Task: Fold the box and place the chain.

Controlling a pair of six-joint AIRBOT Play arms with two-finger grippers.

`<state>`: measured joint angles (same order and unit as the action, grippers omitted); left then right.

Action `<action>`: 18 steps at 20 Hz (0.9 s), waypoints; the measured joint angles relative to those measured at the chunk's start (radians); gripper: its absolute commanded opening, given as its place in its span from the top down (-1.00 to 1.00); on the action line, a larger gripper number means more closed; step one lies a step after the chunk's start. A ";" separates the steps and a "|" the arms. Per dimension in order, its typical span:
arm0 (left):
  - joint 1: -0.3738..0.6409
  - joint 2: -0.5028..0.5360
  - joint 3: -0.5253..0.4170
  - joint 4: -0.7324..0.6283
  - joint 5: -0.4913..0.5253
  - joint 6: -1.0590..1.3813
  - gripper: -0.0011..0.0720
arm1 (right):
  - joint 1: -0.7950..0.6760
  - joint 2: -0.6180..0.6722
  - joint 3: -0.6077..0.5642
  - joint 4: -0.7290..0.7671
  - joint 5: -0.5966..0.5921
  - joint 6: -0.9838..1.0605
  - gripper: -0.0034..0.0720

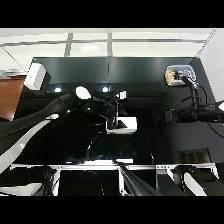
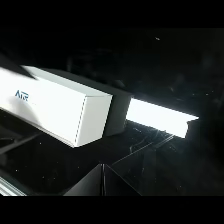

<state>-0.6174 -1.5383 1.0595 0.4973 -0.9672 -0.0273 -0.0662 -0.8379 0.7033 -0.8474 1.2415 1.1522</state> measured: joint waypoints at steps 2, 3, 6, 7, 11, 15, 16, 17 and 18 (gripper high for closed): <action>-0.008 -0.018 0.007 0.033 0.012 -0.034 -0.99 | 0.000 0.001 0.000 0.000 -0.007 -0.003 0.86; -0.011 -0.022 0.009 0.053 0.013 -0.047 -0.99 | 0.000 0.001 0.000 -0.001 -0.009 -0.003 0.86; -0.020 -0.031 0.013 0.103 0.014 -0.083 -0.99 | 0.000 0.001 0.000 -0.007 -0.014 -0.007 0.86; -0.023 -0.033 0.013 0.111 0.016 -0.091 -0.99 | 0.000 0.001 0.000 -0.011 -0.017 -0.007 0.86; -0.037 -0.035 0.014 0.137 0.015 -0.105 -0.99 | 0.000 0.001 0.000 -0.018 -0.019 -0.008 0.86; -0.075 -0.036 0.014 0.217 0.051 -0.109 -0.99 | 0.000 0.001 0.000 -0.023 -0.026 -0.008 0.86; -0.087 -0.036 0.014 0.235 0.071 -0.110 -0.99 | 0.000 0.001 0.000 -0.024 -0.028 -0.008 0.86; -0.099 -0.036 0.014 0.245 0.095 -0.111 -0.86 | 0.000 0.001 0.000 -0.024 -0.029 -0.008 0.86; -0.112 -0.036 0.014 0.256 0.116 -0.112 -0.24 | 0.000 0.001 0.000 -0.024 -0.030 -0.008 0.86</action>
<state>-0.7292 -1.5742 1.0737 0.7536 -0.8513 -0.1390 -0.0662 -0.8371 0.7033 -0.8711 1.2114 1.1439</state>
